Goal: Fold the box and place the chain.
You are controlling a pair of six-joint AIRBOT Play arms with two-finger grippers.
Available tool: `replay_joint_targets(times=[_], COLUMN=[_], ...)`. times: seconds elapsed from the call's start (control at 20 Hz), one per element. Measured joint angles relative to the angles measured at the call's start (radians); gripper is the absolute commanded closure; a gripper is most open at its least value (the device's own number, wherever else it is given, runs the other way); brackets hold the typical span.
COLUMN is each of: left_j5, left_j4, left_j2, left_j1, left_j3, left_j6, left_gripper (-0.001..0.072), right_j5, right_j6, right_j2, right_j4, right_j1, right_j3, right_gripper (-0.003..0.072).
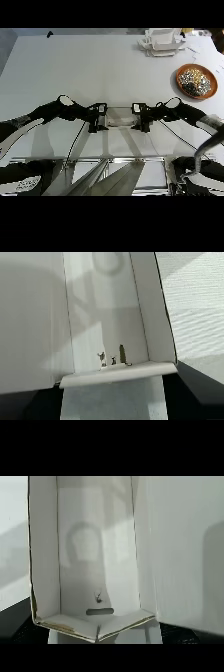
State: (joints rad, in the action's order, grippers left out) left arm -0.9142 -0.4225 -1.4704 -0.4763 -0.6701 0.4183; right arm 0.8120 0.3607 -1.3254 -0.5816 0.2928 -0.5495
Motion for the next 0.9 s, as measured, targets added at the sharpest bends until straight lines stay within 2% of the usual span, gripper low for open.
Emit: replay_joint_targets(times=[0.25, 0.35, 0.5, 0.55, 0.65, 0.75, 0.9], left_j5=[0.003, -0.001, 0.0, 0.001, 0.002, 0.002, 0.003], left_j4=[0.0, -0.003, -0.002, -0.002, -0.001, -0.001, -0.001], left_j2=[0.0, 0.0, 0.0, 0.0, 0.0, 0.0, 0.0], left_j1=[0.0, 0.0, 0.0, 0.0, 0.0, 0.0, 0.0], left_j3=[0.0, 0.0, 0.0, 0.0, 0.0, 0.0, 0.0], left_j6=[0.0, 0.005, 0.003, 0.002, 0.001, 0.001, 0.0], left_gripper=[0.0518, 0.0518, 0.0518, 0.0518, 0.0518, 0.0518, 0.0518], right_j5=[0.011, 0.015, 0.059, 0.069, 0.098, 0.141, 0.222], right_j6=[-0.115, -0.169, -0.23, -0.246, -0.275, -0.29, -0.305], right_j2=[0.079, 0.113, 0.17, 0.192, 0.239, 0.282, 0.32], right_j4=[-0.127, -0.17, -0.212, -0.222, -0.223, -0.188, -0.057], right_j1=[-0.017, -0.05, -0.121, -0.146, -0.182, -0.202, -0.211], right_j3=[0.0, 0.0, 0.0, 0.0, 0.0, 0.0, 0.0], right_gripper=[0.0011, 0.0049, 0.0054, 0.0136, 0.0378, 0.0672, 0.0666])
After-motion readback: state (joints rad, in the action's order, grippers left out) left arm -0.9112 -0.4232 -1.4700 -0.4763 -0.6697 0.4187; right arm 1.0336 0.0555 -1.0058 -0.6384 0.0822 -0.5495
